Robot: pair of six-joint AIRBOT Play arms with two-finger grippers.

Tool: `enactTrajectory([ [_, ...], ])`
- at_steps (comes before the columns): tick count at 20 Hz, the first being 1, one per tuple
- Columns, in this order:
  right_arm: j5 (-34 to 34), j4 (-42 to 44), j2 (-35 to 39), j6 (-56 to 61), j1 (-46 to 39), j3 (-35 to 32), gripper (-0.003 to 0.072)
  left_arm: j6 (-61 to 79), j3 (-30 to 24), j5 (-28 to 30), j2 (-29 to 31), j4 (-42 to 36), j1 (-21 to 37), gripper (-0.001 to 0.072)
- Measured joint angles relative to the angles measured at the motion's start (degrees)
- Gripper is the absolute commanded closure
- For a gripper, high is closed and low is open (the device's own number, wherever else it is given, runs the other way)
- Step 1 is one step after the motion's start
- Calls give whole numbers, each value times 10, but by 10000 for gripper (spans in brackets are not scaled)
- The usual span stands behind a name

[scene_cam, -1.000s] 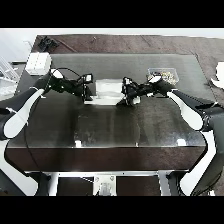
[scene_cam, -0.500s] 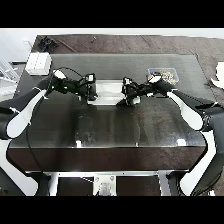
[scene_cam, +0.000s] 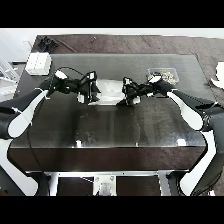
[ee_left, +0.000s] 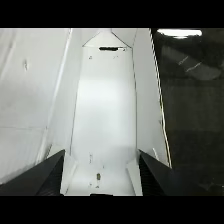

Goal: Fold the box and place the chain.

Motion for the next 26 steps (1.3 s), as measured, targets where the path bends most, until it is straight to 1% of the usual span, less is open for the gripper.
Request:
enactTrajectory([
  [8,0,0,0,0,0,0,190,-11,0,3,0,-6,0,160],
  [9,0,0,0,1,0,0,190,-11,0,3,0,-4,0,203],
  [10,0,0,0,1,0,0,190,-14,0,3,0,-1,0,294],
  [12,0,1,0,1,0,0,190,-20,0,5,0,12,0,301],
  [13,0,0,0,1,0,0,190,-23,0,5,0,20,0,409],
  [14,0,0,0,1,0,0,190,-26,0,7,0,28,0,557],
  [15,0,0,0,1,0,0,190,-27,-1,7,0,35,0,599],
  [16,0,0,0,1,0,0,190,-29,-1,7,0,39,0,611],
  [17,0,0,0,1,0,0,190,-31,0,7,0,44,0,690],
  [22,0,0,0,0,0,0,190,-50,-1,11,1,57,26,691],
  [26,0,0,0,0,0,0,191,-61,0,-11,13,21,61,693],
])
